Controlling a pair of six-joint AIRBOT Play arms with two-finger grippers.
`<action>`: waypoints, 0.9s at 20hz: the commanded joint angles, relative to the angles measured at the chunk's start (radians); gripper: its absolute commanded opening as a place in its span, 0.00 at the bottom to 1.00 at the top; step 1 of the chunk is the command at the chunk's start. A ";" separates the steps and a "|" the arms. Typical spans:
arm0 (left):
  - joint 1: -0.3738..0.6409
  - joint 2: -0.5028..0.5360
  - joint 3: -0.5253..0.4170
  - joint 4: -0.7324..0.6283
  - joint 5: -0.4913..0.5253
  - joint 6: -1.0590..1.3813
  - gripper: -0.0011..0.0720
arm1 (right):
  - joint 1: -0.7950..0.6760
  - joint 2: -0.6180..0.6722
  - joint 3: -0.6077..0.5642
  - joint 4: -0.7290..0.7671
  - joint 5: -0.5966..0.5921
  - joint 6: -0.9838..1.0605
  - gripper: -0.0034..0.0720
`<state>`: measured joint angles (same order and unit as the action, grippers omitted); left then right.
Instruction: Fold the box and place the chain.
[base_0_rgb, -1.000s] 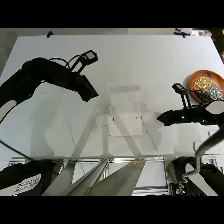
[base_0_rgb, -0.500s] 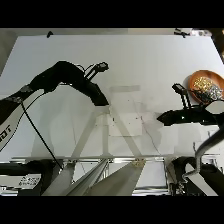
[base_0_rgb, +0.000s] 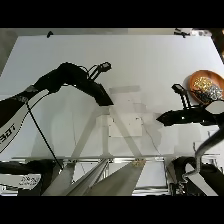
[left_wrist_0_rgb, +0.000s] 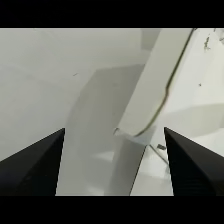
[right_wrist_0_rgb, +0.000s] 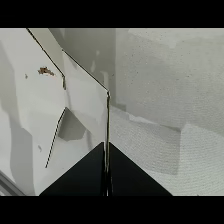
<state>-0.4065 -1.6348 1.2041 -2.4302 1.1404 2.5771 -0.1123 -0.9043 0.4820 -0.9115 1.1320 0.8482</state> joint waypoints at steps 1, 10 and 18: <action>0.000 -0.014 0.001 -0.049 0.025 0.017 0.99 | 0.001 0.001 0.000 0.000 0.002 0.000 0.06; -0.023 -0.132 0.001 -0.212 0.139 0.124 0.93 | 0.001 0.001 0.000 0.000 0.005 0.000 0.06; -0.087 -0.146 0.001 -0.224 0.056 0.183 0.48 | 0.001 0.001 0.000 0.000 0.010 0.000 0.06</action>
<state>-0.4835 -1.7775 1.2049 -2.6469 1.2190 2.7426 -0.1123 -0.9043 0.4820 -0.9131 1.1400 0.8478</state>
